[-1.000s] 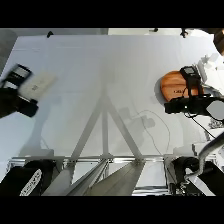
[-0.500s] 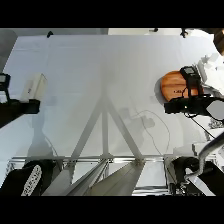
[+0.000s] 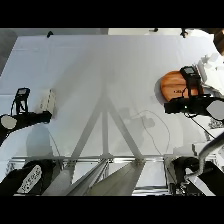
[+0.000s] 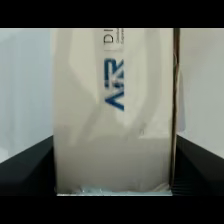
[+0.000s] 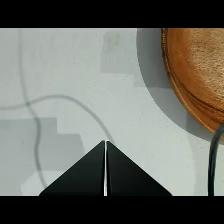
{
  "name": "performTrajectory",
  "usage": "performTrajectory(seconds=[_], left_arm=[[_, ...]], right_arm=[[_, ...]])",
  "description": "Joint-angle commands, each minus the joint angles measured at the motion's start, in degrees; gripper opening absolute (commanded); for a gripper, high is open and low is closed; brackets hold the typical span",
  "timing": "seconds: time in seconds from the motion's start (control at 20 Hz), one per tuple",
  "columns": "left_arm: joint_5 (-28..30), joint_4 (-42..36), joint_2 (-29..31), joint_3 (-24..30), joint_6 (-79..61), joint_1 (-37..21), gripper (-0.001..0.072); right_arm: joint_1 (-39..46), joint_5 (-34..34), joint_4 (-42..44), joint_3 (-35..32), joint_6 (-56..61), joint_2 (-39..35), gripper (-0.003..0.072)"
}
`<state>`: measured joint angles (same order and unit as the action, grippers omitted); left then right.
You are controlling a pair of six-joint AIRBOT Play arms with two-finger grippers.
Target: Fold the box and place the chain.
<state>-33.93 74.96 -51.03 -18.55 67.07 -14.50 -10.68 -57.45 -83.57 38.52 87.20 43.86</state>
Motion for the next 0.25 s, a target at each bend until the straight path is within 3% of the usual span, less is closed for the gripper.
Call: performTrajectory(seconds=[0.0,0.2], left_arm=[[2.56,-0.13,-0.44,0.22,-0.07,-0.04,0.0694],[1.84,-0.17,5.4,0.22,0.02,-0.04,0.0694]], right_arm=[[0.04,0.0,0.0,0.04,0.0,-0.04,0.0009],[0.04,0.0,0.02,0.04,0.0,-0.04,0.0009]])
